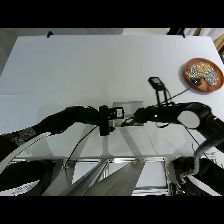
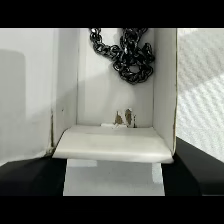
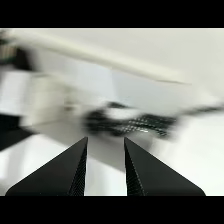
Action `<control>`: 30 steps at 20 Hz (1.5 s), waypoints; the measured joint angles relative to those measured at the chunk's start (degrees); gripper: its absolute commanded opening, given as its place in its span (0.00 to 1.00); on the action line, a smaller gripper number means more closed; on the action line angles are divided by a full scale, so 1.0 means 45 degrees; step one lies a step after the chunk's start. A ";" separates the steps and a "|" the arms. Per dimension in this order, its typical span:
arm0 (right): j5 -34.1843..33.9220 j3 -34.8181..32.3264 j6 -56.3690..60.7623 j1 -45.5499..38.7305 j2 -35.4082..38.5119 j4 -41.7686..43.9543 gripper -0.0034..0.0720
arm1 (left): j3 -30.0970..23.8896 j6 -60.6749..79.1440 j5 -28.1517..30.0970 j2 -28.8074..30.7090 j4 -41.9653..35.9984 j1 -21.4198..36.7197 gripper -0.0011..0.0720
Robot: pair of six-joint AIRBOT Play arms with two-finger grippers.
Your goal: Fold the box and place the chain.
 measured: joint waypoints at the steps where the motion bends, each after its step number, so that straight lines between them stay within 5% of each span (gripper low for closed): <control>1: 0.0418 0.0000 0.0049 -0.0801 0.0117 -0.0296 0.38 | 0.0000 0.0000 0.0000 0.0000 0.0000 0.0000 0.30; 8: 0.2035 0.1180 0.0194 -0.5056 -0.2210 -0.2477 0.38 | 0.0000 0.0000 0.0000 0.0000 0.0000 0.0000 0.30; 14: 0.1875 0.3167 0.0199 -0.5722 -0.5727 -0.3308 0.38 | 0.0000 0.0000 0.0000 0.0000 0.0000 0.0000 0.30; 23: 0.0461 0.3793 0.0335 -0.5819 -0.7640 -0.3575 0.36 | 0.0000 0.0005 0.0000 0.0000 0.0000 0.0000 0.30; 27: 0.0529 0.3837 0.0350 -0.5833 -0.7951 -0.3619 0.06 | 0.0000 0.0005 0.0005 0.0000 0.0000 0.0000 0.30; 30: 0.0651 0.3837 0.0282 -0.5751 -0.8043 -0.3565 0.06 | 0.0000 0.0005 0.0005 0.0000 0.0000 0.0000 0.30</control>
